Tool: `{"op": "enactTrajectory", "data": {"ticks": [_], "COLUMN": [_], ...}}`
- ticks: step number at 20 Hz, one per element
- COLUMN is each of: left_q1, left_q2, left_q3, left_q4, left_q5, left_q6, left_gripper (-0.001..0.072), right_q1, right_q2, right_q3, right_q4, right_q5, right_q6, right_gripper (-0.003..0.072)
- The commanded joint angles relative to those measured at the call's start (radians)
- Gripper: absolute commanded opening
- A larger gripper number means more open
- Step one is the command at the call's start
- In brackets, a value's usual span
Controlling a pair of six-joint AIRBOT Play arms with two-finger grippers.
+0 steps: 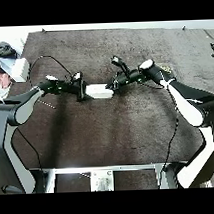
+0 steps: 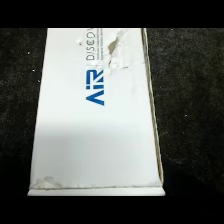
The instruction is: Fold the box and place the chain.
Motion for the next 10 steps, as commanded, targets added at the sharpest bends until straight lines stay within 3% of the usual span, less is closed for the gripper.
{"op": "enactTrajectory", "data": {"ticks": [1,4,7,10], "left_q1": [0.001,0.001,0.001,0.001], "left_q2": [0.0,0.0,0.0,0.0], "left_q3": [0.0,0.0,0.0,0.0], "left_q4": [0.0,0.0,0.0,0.0], "left_q5": [0.001,0.0,0.0,0.0], "left_q6": [0.002,0.002,0.001,0.002], "left_gripper": [0.0338,0.0338,0.0338,0.0338], "right_q1": [-0.001,-0.001,-0.001,-0.002], "right_q2": [-0.032,-0.037,-0.036,-0.002], "right_q3": [0.001,0.001,0.002,0.002], "right_q4": [-0.051,-0.088,-0.093,0.005], "right_q5": [0.037,0.045,0.045,0.05], "right_q6": [0.069,0.072,0.072,0.071], "right_gripper": [0.0083,0.0016,0.0016,0.0016]}}
